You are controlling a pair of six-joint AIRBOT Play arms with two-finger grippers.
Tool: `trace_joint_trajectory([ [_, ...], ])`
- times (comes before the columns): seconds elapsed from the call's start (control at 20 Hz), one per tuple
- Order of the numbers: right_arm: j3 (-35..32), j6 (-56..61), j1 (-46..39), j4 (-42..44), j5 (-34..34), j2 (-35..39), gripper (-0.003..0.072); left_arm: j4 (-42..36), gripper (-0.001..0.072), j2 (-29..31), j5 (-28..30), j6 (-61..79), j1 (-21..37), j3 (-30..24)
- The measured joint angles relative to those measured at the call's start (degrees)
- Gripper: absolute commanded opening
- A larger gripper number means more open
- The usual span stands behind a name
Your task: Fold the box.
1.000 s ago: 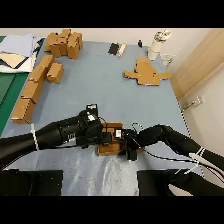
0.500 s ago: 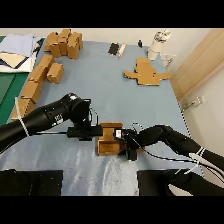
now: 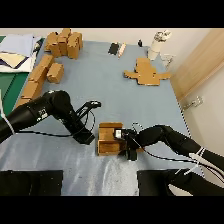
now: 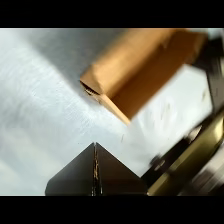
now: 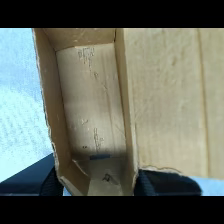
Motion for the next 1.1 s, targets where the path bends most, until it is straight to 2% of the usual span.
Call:
trace_joint_trajectory([
  [0.15,0.0,0.0,0.0,0.0,0.0,0.0,0.0502,-7.6,0.0014,2.2,1.5,19.9,5.3,-5.4],
  [0.2,0.0,0.0,0.0,0.0,0.0,0.0,0.0503,-10.0,0.0065,2.8,2.6,25.7,6.7,-7.2],
  [0.25,0.0,0.0,0.0,0.0,0.0,0.0,0.0502,-12.3,0.0431,3.5,3.8,31.2,8.1,-9.3],
  [0.3,0.0,0.0,0.0,0.0,0.0,0.0,0.0502,-14.4,0.0699,4.2,6.1,35.9,9.1,-11.4],
  [0.45,0.0,0.0,0.0,0.0,0.0,0.0,0.0502,-18.5,0.0698,5.3,12.1,47.3,10.4,-17.5],
  [0.65,0.0,0.0,0.0,0.0,0.0,0.0,0.0502,-21.9,0.0698,5.8,19.4,61.8,7.6,-23.1],
  [0.9,0.0,0.0,0.0,0.0,0.0,0.0,0.0502,-24.4,0.0698,5.9,30.0,68.3,0.9,-25.1],
  [1.1,0.0,0.0,0.0,0.0,0.0,0.0,0.0502,-24.8,0.0698,5.9,34.6,69.8,-3.7,-25.4],
])
